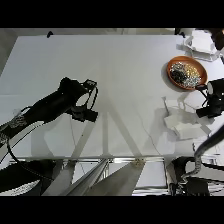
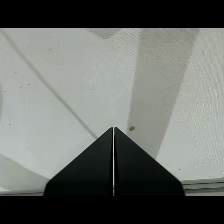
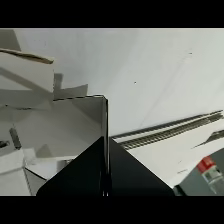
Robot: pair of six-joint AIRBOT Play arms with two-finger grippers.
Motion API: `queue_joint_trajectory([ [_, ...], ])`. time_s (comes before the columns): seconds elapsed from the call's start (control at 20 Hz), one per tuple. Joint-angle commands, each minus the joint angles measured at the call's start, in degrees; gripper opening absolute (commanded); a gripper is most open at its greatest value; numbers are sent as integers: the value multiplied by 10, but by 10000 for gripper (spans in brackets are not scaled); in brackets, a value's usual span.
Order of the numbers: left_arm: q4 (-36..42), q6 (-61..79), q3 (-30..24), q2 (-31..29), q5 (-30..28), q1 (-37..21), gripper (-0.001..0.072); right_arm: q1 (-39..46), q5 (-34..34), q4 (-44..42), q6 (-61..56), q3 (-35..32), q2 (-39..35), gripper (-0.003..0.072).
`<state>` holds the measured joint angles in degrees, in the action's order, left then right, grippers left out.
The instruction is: Fold the box and place the chain.
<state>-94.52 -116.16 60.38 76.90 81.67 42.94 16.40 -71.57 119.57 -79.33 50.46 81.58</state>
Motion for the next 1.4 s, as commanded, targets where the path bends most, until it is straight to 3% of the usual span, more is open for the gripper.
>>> queue_joint_trajectory([
  [0.0, 0, 0, 0, 0, 0, 0, 11, 0, -10, -143, 85, 0, -39, 17],
  [0.25, 0, 0, 0, 0, 0, 0, 11, 0, -5, -435, 218, -17, -153, 16],
  [0.4, 0, 0, 0, 0, 0, 0, 11, 0, 30, -533, 239, -72, -241, 16],
  [0.6, 0, 0, 0, 0, 0, 0, 11, 0, 71, -564, 219, -172, -376, 16],
  [0.8, 0, 0, 0, 0, 0, 0, 11, 0, 76, -616, 206, -256, -458, 17],
  [1.05, 0, 0, 0, 0, -2, 0, 11, 0, 85, -615, 191, -295, -478, 17],
  [1.25, -5, 10, 0, 0, -108, 0, 11, 0, 98, -615, 192, -295, -475, 16],
  [1.35, -4, 39, 0, 0, -127, 0, 11, -5, 103, -615, 193, -296, -464, 16],
])
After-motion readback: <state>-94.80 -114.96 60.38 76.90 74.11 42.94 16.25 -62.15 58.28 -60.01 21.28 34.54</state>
